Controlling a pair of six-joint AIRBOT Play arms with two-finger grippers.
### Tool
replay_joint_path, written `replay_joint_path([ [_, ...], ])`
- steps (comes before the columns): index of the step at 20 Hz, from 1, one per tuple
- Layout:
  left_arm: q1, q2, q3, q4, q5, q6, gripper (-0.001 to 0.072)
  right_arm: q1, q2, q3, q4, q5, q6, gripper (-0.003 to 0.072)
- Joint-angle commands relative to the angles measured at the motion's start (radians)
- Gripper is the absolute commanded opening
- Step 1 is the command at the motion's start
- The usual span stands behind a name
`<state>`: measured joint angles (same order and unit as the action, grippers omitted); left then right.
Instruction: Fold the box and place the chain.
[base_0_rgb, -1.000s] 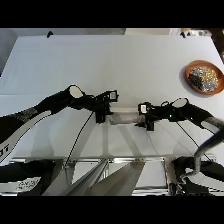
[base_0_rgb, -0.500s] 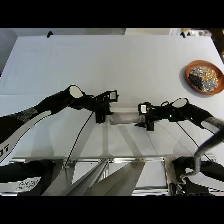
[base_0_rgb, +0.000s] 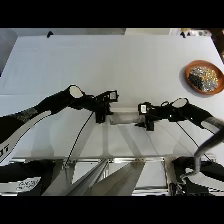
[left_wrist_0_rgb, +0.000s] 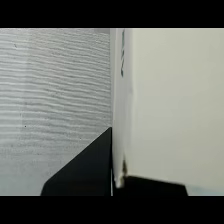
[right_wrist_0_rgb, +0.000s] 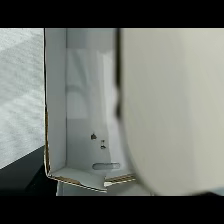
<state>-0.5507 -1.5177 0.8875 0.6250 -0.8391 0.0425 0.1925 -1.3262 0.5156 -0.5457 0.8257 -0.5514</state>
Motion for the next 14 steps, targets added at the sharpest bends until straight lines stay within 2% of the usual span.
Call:
replay_joint_path([
  [1, 0.001, 0.017, 0.000, 0.001, -0.010, 0.002, 0.0141, 0.000, 0.000, 0.000, 0.000, 0.001, 0.000, 0.0335],
  [3, 0.001, 0.047, 0.000, 0.001, -0.011, 0.001, 0.0388, 0.000, 0.000, 0.000, 0.000, 0.001, 0.000, 0.0335],
  [4, 0.001, 0.064, 0.000, 0.004, -0.011, -0.007, 0.0434, 0.000, 0.000, 0.000, 0.000, 0.001, 0.000, 0.0335],
  [7, 0.001, 0.116, 0.000, 0.087, -0.016, -0.121, 0.0436, 0.000, 0.000, 0.000, 0.000, 0.001, 0.000, 0.0335],
  [12, 0.001, 0.225, 0.000, 0.463, -0.099, -0.430, 0.0436, 0.000, 0.000, 0.000, 0.000, 0.001, 0.000, 0.0335],
  [14, 0.001, 0.288, 0.000, 0.533, -0.163, -0.527, 0.0426, 0.000, 0.000, 0.000, 0.000, 0.001, 0.000, 0.0335],
])
